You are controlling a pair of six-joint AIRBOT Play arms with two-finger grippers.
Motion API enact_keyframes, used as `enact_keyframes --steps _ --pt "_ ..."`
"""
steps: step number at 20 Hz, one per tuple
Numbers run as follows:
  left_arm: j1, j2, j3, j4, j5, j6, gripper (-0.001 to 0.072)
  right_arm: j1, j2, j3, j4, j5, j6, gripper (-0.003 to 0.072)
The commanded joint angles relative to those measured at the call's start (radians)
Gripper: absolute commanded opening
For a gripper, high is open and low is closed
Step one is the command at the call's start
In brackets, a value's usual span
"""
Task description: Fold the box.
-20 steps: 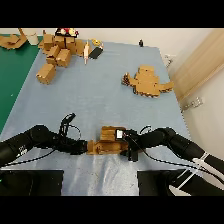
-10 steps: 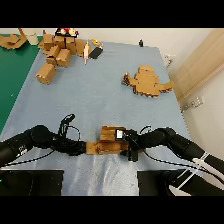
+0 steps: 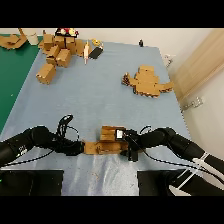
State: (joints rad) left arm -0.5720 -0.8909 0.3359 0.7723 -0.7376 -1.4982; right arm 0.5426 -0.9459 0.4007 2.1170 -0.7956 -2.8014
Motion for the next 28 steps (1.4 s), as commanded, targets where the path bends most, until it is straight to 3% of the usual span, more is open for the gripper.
enact_keyframes --steps 1,18,23,28 --pt "-0.002 -0.001 0.000 -0.109 0.020 0.091 0.0009 0.000 0.000 0.000 0.000 0.000 0.000 0.0444" --pt "-0.001 -0.051 0.000 -0.081 0.022 0.098 0.0009 0.000 0.000 0.000 0.000 -0.003 0.000 0.0444" --pt "-0.002 -0.051 0.000 -0.232 0.020 0.228 0.0009 0.000 0.000 0.000 0.000 -0.003 0.000 0.0444" --pt "-0.002 -0.044 0.000 -0.248 -0.005 0.242 0.0009 0.000 0.000 0.000 0.000 -0.003 0.000 0.0443"
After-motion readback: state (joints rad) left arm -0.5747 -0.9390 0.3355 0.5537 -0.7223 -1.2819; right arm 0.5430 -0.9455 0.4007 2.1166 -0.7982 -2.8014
